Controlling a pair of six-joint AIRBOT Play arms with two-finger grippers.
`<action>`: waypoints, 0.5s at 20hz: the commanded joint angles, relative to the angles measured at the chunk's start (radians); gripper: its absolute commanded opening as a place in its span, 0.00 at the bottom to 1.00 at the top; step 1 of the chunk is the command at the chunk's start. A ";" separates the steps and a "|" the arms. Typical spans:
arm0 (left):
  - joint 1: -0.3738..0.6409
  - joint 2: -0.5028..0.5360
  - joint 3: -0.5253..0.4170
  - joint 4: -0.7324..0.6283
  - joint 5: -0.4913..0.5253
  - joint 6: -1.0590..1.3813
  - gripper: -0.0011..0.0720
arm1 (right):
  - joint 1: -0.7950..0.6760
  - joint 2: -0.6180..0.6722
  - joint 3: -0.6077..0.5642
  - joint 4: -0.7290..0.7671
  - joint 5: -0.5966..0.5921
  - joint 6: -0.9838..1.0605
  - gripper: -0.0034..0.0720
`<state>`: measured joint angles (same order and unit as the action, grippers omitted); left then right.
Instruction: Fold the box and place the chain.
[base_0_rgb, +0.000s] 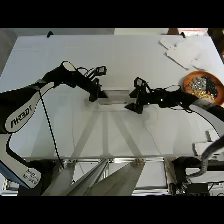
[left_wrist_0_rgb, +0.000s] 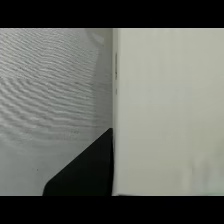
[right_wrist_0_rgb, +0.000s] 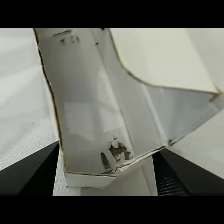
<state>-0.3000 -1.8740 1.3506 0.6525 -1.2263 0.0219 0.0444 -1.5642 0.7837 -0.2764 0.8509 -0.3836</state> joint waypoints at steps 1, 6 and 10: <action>-0.001 -0.001 -0.001 -0.002 0.002 0.000 0.03 | -0.001 -0.051 0.027 -0.026 0.056 0.021 0.87; -0.001 -0.001 -0.001 -0.002 0.002 -0.001 0.03 | 0.004 -0.051 0.028 -0.035 0.055 0.018 0.87; -0.001 -0.001 -0.001 -0.001 0.002 0.000 0.03 | 0.019 -0.051 0.031 -0.067 0.055 0.018 0.87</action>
<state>-0.3016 -1.8748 1.3495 0.6483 -1.2247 0.0223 0.0563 -1.6131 0.8120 -0.3199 0.8932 -0.3656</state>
